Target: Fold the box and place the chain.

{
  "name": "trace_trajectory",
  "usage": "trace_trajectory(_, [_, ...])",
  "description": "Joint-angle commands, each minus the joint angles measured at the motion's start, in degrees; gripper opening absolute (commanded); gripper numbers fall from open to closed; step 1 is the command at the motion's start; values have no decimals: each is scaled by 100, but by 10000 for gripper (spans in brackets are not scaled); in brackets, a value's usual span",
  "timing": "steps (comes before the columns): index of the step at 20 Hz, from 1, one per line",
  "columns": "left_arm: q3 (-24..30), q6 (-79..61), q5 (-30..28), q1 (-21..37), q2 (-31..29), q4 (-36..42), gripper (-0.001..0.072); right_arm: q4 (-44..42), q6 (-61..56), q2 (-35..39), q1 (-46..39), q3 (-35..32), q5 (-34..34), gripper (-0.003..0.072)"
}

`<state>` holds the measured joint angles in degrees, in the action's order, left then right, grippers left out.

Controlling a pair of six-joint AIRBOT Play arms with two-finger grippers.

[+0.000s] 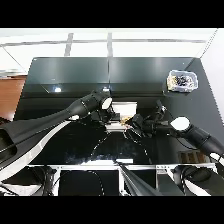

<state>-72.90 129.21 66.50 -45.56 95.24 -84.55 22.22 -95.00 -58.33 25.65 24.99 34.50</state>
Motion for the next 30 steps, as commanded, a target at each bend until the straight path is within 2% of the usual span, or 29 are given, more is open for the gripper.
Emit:
trace_trajectory(1, [-4,2,-15,2,2,-2,29,-103,-221,-4,363,-11,-498,488])
trace_trajectory(5, [-4,2,-22,2,2,-2,29,-101,-339,-4,555,-11,-695,487])
trace_trajectory(6, [-4,2,-24,2,2,-2,29,-98,-339,-4,553,-11,-702,358])
trace_trajectory(7, [-4,2,-24,2,2,-2,29,-96,-337,-4,553,-11,-754,317])
trace_trajectory(11, [-4,2,-24,2,2,-2,29,-72,-337,-4,555,-11,-780,302])
trace_trajectory(12, [-4,2,-24,2,2,-4,29,-68,-334,-4,555,-11,-780,209])
trace_trajectory(14, [-4,2,-24,2,2,-2,29,-55,-330,-4,555,-11,-780,182])
trace_trajectory(15, [-4,2,-24,2,2,-2,29,-52,-308,-4,555,-11,-780,89])
trace_trajectory(17, [-4,0,-24,2,2,-2,29,-50,-282,-4,555,-11,-780,58])
trace_trajectory(21, [-4,2,-24,2,2,-2,29,-2,-240,-4,555,-11,-776,56])
trace_trajectory(22, [-4,2,-24,2,2,-2,30,39,-243,-4,555,-13,-774,11])
trace_trajectory(30, [-4,2,-24,2,2,-2,29,72,20,0,555,-11,-527,15])
